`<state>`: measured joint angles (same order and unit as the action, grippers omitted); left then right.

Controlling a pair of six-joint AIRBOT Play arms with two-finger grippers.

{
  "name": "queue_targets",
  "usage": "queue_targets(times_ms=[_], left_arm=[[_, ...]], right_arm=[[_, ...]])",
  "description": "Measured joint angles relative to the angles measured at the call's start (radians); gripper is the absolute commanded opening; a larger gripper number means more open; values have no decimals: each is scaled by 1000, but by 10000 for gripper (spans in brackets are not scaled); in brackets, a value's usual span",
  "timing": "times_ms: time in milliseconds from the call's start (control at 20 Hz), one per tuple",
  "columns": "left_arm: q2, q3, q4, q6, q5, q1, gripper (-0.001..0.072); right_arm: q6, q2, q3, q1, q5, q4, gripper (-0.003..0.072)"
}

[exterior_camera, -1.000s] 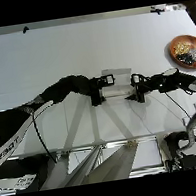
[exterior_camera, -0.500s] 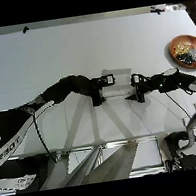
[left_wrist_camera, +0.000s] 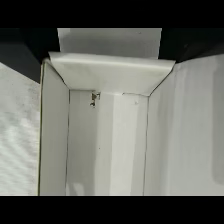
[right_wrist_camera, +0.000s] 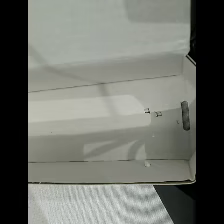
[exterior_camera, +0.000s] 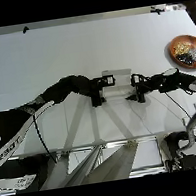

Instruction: Fold the box and place the chain.

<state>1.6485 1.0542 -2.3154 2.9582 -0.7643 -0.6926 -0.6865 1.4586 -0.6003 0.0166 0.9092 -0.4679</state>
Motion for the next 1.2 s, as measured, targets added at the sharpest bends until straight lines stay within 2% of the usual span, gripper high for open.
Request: queue_targets(times_ms=[950,1000,1050,1100,1200], left_arm=[[0,0,2,0,-3,0,396],[0,0,2,0,-3,0,396],[0,0,2,1,-4,0,396],[0,0,1,1,-9,0,396],[0,-1,0,1,-15,-1,396]], right_arm=[[-1,0,0,0,-9,0,436],[0,0,0,0,-5,0,449],[3,0,0,0,3,-1,552],[14,-1,0,0,10,-6,600],[59,-13,0,0,18,-36,631]])
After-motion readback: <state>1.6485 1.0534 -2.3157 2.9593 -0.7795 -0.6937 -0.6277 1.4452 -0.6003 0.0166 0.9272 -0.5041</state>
